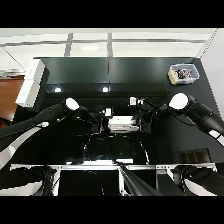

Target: Fold the box and place the chain.

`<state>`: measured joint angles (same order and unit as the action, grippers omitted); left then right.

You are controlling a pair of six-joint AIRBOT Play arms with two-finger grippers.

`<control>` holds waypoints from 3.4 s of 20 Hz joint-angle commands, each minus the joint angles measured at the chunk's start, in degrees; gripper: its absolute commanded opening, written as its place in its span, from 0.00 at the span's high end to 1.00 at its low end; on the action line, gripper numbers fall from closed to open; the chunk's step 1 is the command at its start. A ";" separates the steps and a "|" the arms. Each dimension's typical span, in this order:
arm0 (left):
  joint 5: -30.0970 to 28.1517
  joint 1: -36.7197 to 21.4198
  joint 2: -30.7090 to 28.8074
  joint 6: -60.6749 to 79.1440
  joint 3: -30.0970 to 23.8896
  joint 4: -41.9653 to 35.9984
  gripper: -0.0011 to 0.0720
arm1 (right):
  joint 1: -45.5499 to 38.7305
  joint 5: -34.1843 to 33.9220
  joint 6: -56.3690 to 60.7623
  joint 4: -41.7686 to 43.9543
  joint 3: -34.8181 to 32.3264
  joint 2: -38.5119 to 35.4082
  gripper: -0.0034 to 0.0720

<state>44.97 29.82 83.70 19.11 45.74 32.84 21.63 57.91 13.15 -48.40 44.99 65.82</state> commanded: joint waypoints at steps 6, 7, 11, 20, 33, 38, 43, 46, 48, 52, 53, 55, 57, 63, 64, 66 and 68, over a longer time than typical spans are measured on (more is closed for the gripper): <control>-0.02 0.02 0.04 -0.02 0.00 0.00 0.53 | 0.04 -0.02 0.83 0.07 -0.02 0.04 0.67; -0.02 0.02 0.04 -0.02 0.00 0.00 0.53 | 0.04 -0.02 1.14 0.07 -0.02 0.04 0.67; -0.02 0.02 0.04 -0.02 0.00 0.00 0.53 | 0.04 -0.09 1.44 -0.07 -0.57 0.11 0.65; 0.00 0.02 0.04 -0.02 0.00 0.00 0.52 | 0.02 1.11 5.11 0.28 -0.92 -1.31 0.51; 0.00 0.02 0.04 -0.02 0.00 0.00 0.52 | -1.75 -2.78 42.75 14.64 -5.66 -3.54 0.92; 0.00 0.02 0.04 -0.02 0.00 0.00 0.52 | -1.38 -3.89 42.80 18.34 -5.66 2.78 0.92; 0.00 0.02 0.04 -0.02 0.00 0.00 0.52 | -1.38 -3.74 43.23 17.20 -5.66 6.14 0.92; 0.00 0.02 0.04 -0.02 0.00 0.00 0.52 | -1.38 -4.17 43.21 15.04 -5.68 6.25 0.92; 0.00 0.02 0.04 -0.02 0.00 0.00 0.52 | -1.38 -4.17 43.21 14.05 -5.68 6.25 0.92; 0.00 0.02 0.04 -0.02 0.00 0.00 0.52 | -1.38 -4.15 43.21 14.05 -5.66 6.25 0.92; 0.00 0.02 0.04 -0.02 0.00 0.00 0.52 | -1.40 -4.07 43.19 14.16 -5.66 6.23 0.92; 0.02 0.02 0.04 -0.02 0.00 0.00 0.52 | -1.53 -2.01 42.16 14.23 -5.07 6.23 0.92; 0.09 0.00 0.04 -0.02 0.00 0.02 0.52 | -3.34 4.11 40.35 14.25 -2.95 5.95 0.92; 0.74 -0.09 -1.40 -0.28 0.15 0.57 0.35 | -21.35 22.12 40.46 12.35 2.25 -1.66 0.92; 0.63 -0.11 -2.91 -1.53 0.13 1.90 0.09 | -24.96 23.78 41.53 9.44 2.23 -3.89 0.92; 0.28 -0.26 -6.43 -8.94 0.17 5.07 0.00 | -31.28 26.29 43.08 1.99 2.21 -8.17 0.92; 1.60 -0.22 -10.16 -13.25 0.20 8.46 0.01 | -36.48 26.27 43.63 -0.96 1.81 -12.07 0.92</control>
<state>45.58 29.65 77.65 12.71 45.87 36.86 -6.92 80.75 55.44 -43.18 46.74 59.00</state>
